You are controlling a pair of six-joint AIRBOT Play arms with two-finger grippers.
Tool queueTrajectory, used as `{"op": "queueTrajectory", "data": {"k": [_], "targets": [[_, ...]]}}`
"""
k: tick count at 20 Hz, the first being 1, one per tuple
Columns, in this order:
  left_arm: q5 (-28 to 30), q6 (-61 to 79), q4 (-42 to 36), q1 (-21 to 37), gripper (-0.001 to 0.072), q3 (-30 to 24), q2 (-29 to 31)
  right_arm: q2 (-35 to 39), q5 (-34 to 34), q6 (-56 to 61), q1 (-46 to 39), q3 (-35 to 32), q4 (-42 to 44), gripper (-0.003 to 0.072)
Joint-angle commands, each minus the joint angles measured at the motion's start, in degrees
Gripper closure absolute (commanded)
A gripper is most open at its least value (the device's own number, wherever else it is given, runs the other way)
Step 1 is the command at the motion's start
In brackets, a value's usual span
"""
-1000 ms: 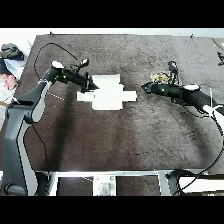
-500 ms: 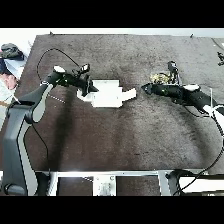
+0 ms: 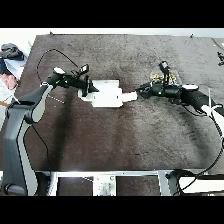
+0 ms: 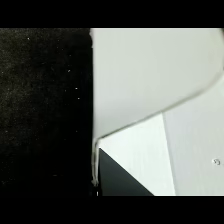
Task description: Fold the box and place the chain.
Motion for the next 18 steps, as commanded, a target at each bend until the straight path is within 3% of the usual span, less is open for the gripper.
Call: {"op": "queueTrajectory", "data": {"k": [1,2,4,8,18], "targets": [[0.09,0.02,-0.09,0.00,0.0698,-0.04,-0.04,0.00,4.57,-13.25,4.94,0.04,-1.66,0.0188],[0.09,0.02,-0.09,0.00,0.0698,-0.04,-0.04,-0.04,4.52,-16.22,7.15,0.04,-3.15,0.0186],[0.09,0.02,-0.09,-0.02,0.0698,-0.04,-0.04,-0.57,3.21,-18.95,11.19,0.07,-6.19,0.0000],[0.11,0.02,-0.11,0.00,0.0698,-0.04,-0.04,-2.71,-2.10,-19.15,16.00,0.07,-13.18,0.0000],[0.13,0.02,-0.13,0.00,0.0698,-0.04,-0.04,-7.48,-13.42,-15.96,20.33,4.46,-19.78,0.0018]]}}
